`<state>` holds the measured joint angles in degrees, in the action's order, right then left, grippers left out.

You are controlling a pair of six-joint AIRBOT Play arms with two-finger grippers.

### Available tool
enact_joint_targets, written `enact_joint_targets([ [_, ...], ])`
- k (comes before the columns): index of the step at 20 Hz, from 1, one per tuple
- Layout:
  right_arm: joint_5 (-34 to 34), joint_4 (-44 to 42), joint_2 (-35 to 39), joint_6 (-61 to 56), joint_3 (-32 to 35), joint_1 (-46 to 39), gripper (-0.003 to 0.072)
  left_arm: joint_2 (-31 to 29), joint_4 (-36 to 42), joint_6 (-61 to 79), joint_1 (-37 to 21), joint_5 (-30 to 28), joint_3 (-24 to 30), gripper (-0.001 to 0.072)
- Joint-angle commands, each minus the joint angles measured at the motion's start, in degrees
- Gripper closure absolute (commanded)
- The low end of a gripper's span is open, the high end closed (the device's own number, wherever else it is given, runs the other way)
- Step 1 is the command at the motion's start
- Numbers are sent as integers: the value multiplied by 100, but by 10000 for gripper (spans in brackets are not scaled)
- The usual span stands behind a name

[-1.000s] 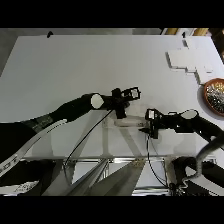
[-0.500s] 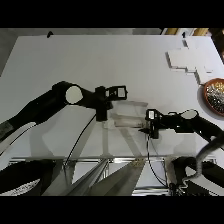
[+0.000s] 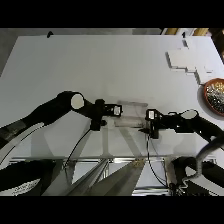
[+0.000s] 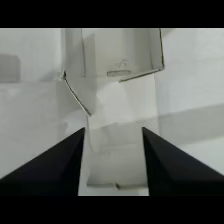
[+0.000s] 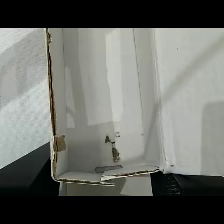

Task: Fold the box and place the chain.

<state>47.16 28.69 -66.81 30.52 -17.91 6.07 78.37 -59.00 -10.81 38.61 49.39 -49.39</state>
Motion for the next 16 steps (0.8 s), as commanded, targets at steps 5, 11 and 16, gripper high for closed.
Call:
enact_joint_targets([
  [5, 0, -4, 0, -2, 0, 0, 280, 330, 332, 442, 101, -442, 39, 288],
  [11, 0, -4, 2, -2, 0, 0, 280, 334, 1213, 973, 284, -411, 39, 399],
  [16, 0, -4, 0, -2, 0, 0, 280, 433, 1207, 973, 293, -354, 37, 575],
])
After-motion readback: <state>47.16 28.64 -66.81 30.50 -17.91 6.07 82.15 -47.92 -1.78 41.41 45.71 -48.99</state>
